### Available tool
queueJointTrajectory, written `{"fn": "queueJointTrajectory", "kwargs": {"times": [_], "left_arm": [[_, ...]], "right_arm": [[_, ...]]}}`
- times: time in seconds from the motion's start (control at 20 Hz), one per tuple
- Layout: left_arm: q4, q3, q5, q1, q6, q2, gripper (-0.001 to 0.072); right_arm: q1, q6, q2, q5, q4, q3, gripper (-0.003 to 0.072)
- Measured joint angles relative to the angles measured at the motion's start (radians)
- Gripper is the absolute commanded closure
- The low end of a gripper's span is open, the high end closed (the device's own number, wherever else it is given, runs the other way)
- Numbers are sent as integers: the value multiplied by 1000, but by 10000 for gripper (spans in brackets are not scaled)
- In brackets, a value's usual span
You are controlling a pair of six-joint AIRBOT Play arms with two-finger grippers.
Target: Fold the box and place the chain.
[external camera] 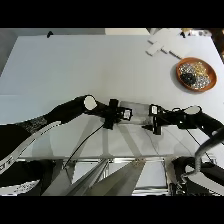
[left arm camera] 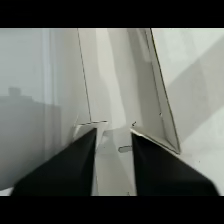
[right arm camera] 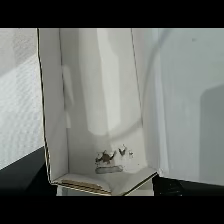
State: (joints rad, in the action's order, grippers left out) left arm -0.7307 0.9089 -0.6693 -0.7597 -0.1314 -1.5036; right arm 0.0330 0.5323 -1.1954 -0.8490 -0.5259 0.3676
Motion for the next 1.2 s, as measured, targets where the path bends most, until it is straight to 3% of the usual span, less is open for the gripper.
{"fn": "queueJointTrajectory", "kwargs": {"times": [0.1, 0.3, 0.35, 0.45, 0.5, 0.8, 1.2], "left_arm": [[8, 0, -3, -1, 0, -2, 192], [16, 0, -13, -2, -1, -2, 210], [16, 0, -14, -2, -1, -2, 293], [18, 0, -23, -2, 12, 6, 637], [17, 0, -25, -2, 36, 16, 701], [-142, 0, -89, 20, 345, 145, 706], [-413, 0, -233, 114, 990, 321, 707]], "right_arm": [[0, 0, 0, 0, 0, 0, 280], [0, 0, 0, 0, 0, 0, 280], [0, 1, 0, 0, 0, 0, 280], [0, 4, 0, 0, -1, 0, 280], [0, 3, 0, 0, -1, 0, 280], [0, 1, 0, 0, 0, 0, 280], [0, 0, 0, 0, 0, 0, 280]]}}
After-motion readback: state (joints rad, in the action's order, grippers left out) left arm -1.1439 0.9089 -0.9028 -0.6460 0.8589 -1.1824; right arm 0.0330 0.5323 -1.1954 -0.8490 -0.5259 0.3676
